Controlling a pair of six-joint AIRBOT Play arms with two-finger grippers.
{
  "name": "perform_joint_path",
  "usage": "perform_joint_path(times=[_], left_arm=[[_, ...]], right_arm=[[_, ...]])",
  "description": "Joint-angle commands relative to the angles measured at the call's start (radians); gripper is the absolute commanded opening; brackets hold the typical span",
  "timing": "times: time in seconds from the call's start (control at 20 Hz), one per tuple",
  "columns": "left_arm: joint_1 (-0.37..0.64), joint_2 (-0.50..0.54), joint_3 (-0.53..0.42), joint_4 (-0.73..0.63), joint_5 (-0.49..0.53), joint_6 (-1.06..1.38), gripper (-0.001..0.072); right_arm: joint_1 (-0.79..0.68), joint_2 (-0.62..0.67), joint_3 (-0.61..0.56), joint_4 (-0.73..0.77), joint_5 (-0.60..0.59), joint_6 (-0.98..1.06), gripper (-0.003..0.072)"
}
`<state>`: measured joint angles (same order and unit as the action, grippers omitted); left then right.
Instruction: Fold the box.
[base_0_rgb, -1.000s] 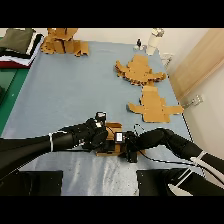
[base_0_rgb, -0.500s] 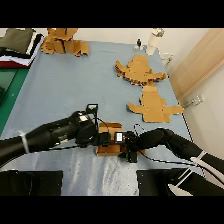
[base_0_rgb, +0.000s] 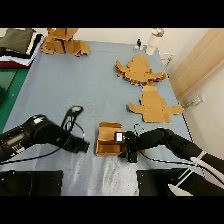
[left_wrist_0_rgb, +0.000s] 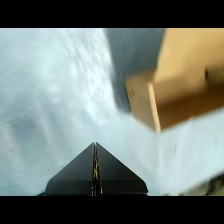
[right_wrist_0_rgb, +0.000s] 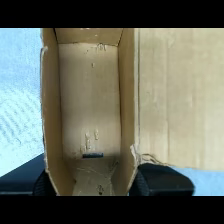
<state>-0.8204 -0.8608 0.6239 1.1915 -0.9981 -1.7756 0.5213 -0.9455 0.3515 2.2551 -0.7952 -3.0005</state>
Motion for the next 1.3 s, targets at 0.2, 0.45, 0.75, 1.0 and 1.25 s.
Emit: perform_joint_path(times=[0.2, 0.45, 0.75, 1.0, 1.25], left_arm=[[0.178, -0.031, -0.224, -0.480, 0.195, 1.622, 0.0699], [0.178, -0.108, -0.243, -0.629, 0.391, 1.850, 0.0704], [0.142, -0.165, -0.243, -0.830, 0.422, 2.053, 0.0705], [0.121, -0.201, -0.239, -0.856, 0.438, 2.056, 0.0705], [0.091, -0.206, -0.236, -0.886, 0.452, 2.056, 0.0705]], right_arm=[[0.000, 0.000, 0.000, 0.000, 0.000, 0.000, 0.0440], [0.000, 0.000, 0.000, 0.000, 0.000, 0.000, 0.0440], [0.000, 0.000, 0.000, 0.000, 0.000, 0.000, 0.0440], [0.000, 0.000, 0.000, 0.000, 0.001, 0.000, 0.0440], [0.000, 0.000, 0.000, 0.000, 0.000, 0.000, 0.0440]])
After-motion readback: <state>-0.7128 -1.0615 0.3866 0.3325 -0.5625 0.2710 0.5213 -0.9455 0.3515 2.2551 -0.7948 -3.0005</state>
